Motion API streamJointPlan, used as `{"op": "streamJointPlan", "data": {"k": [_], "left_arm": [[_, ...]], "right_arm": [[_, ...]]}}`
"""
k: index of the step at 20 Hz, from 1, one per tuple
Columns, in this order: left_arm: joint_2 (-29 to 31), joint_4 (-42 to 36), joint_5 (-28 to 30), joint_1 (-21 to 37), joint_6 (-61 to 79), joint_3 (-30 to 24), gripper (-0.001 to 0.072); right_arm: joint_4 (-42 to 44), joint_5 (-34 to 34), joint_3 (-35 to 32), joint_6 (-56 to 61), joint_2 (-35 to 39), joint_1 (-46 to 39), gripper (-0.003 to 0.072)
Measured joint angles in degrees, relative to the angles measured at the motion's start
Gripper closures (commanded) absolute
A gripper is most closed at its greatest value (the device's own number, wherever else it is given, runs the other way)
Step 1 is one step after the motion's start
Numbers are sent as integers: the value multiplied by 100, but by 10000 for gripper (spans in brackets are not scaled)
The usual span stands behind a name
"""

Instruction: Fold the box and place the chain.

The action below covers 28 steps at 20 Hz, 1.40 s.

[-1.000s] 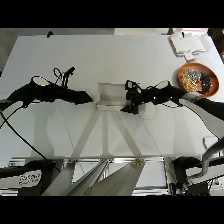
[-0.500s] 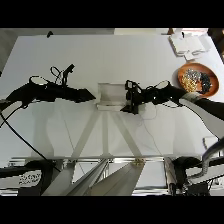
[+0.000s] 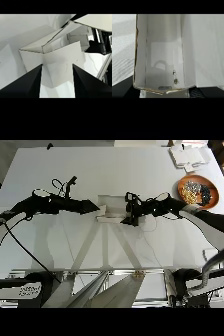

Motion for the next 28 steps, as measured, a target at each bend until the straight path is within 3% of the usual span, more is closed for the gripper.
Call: {"op": "streamJointPlan", "data": {"k": [10,28], "left_arm": [[-11,424,216,-103,286,0,295],[-7,682,1172,-455,262,2,297]], "right_arm": [[2,0,0,0,0,0,149],[7,-4,0,2,0,0,149]]}}
